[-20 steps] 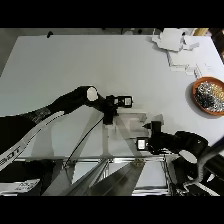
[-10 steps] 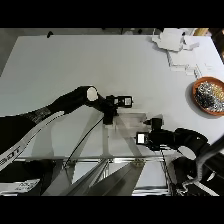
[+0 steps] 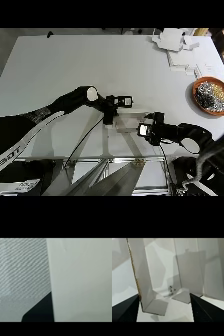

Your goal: Fold the box and place the chain.

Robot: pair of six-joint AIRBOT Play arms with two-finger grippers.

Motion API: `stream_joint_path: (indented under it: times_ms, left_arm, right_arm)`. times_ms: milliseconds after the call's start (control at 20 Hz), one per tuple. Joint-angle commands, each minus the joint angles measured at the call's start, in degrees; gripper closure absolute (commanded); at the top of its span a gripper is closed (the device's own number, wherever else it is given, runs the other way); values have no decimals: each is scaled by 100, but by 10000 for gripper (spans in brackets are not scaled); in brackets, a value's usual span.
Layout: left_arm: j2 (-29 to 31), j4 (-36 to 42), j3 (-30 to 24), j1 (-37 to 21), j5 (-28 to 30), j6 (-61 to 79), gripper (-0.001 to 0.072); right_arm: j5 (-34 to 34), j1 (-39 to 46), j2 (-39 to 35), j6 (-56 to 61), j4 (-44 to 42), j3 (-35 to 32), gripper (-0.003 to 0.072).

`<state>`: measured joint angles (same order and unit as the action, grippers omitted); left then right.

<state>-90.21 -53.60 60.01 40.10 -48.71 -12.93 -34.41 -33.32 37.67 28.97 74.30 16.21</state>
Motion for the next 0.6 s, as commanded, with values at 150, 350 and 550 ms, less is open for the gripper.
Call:
stream_joint_path:
  times_ms: [150,350,550]
  left_arm:
    - [0,-2,0,2,2,0,699]
    - [0,-2,0,2,2,2,699]
    - [0,0,0,2,2,2,699]
  right_arm:
    - [-426,822,422,-409,-654,409,9]
    - [-686,1342,461,-1766,-1574,415,8]
    - [-872,1851,531,-2275,-1967,415,8]
